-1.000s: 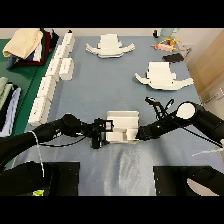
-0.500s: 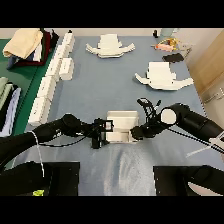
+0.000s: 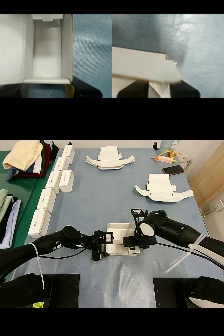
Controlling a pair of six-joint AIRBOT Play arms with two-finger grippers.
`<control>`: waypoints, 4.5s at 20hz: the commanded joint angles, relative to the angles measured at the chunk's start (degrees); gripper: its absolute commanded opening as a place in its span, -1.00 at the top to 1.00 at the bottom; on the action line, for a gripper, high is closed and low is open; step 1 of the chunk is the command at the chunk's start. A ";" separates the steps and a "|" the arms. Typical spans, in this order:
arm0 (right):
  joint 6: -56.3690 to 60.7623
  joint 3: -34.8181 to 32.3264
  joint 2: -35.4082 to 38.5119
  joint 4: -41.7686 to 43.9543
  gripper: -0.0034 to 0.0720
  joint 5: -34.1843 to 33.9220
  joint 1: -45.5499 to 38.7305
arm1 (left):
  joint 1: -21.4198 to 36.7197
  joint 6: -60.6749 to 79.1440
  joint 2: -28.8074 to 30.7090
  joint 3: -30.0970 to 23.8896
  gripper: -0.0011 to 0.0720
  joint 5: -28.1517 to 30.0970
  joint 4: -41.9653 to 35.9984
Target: Fold the box.
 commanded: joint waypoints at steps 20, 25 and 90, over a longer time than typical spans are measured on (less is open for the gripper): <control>7.80 2.29 -5.55 -2.86 -0.14 4.59 1.77 | 0.02 0.00 -0.02 -0.02 -0.47 0.02 0.02; 7.43 3.50 -3.10 -2.47 -0.19 4.63 1.75 | 0.02 0.00 -0.02 -0.02 -0.47 0.02 0.02; -85.79 -19.91 21.81 22.67 -0.08 -32.96 3.43 | 0.02 0.00 -0.02 -0.02 -0.47 0.00 0.02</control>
